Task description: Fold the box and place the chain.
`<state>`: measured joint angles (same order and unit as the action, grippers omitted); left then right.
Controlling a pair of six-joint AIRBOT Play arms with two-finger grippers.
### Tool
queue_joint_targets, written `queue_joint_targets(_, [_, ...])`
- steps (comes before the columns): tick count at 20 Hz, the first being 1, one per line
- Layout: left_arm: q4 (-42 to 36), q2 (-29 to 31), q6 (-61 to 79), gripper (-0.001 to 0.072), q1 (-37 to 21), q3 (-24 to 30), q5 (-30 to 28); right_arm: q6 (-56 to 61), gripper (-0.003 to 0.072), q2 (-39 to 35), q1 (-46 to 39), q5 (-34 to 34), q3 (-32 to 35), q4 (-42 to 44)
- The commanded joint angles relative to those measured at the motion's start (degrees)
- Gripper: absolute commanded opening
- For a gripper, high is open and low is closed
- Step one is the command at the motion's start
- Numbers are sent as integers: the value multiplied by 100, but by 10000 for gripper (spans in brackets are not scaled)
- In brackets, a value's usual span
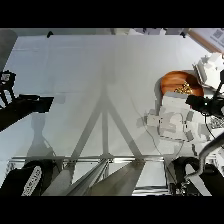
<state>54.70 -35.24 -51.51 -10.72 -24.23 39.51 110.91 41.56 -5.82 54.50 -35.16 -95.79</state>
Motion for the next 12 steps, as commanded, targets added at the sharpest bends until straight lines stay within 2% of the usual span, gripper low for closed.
queue_joint_targets(1, [-4, 7, 0, 697, 0, 4, -11, 2, 12, 2, -2, 0, 0, 9])
queue_joint_targets(5, [-2, 4, 2, 697, 0, 4, 0, -42, 17, 0, -2, -15, -2, -52])
queue_joint_targets(6, [-2, 4, 2, 697, 0, 4, 0, -155, 52, 0, -2, -11, -2, -120])
queue_joint_targets(7, [-2, 4, 2, 697, 0, 4, 0, -358, 169, 0, -2, -2, -7, -144])
queue_joint_targets(8, [-2, 4, 2, 697, 0, 4, 0, -599, 340, -4, -2, 26, -9, -164])
queue_joint_targets(9, [-2, 4, 2, 697, 0, 4, 0, -796, 450, -20, -2, 74, -9, -166])
queue_joint_targets(12, [-4, 4, 2, 697, 0, 4, 0, -964, 449, -31, -2, 544, -164, -544])
